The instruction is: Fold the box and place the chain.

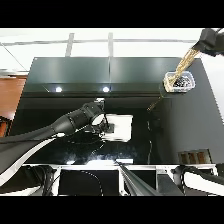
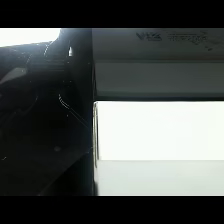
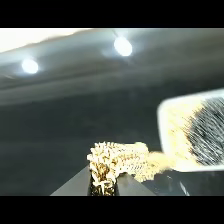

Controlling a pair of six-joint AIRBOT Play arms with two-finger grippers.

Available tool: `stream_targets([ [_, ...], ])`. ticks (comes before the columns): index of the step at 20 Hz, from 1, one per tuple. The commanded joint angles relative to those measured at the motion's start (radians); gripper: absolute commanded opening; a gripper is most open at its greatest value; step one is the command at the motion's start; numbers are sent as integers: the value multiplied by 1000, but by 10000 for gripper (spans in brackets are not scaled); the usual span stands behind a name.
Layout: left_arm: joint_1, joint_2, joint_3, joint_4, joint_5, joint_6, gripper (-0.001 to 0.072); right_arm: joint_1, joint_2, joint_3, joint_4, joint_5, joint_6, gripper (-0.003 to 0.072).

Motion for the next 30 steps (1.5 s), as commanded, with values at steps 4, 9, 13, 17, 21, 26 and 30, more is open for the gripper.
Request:
stream_targets([
  [4, 0, 0, 0, -1, -3, 0, 26, 12, 227, -1, 128, 155, -128, 5],
  [9, 0, 0, 0, 0, 0, 0, 26, 182, 370, -175, 134, 276, -158, 6],
  [13, 0, 0, 0, 0, 0, 0, 26, 351, 401, -355, 146, 354, -181, 6],
  [17, 0, 0, 0, -1, 0, 0, 26, 514, 400, -469, 237, 226, -180, 6],
  [21, 0, 0, 0, -1, 0, 0, 26, 599, 397, -496, 299, 56, -179, 5],
  [26, 0, 0, 0, -1, 0, 0, 26, 634, 391, -515, 309, 26, -179, 5],
  [30, 0, 0, 0, -1, 0, 0, 26, 687, 390, -687, 303, -113, -180, 6],
])
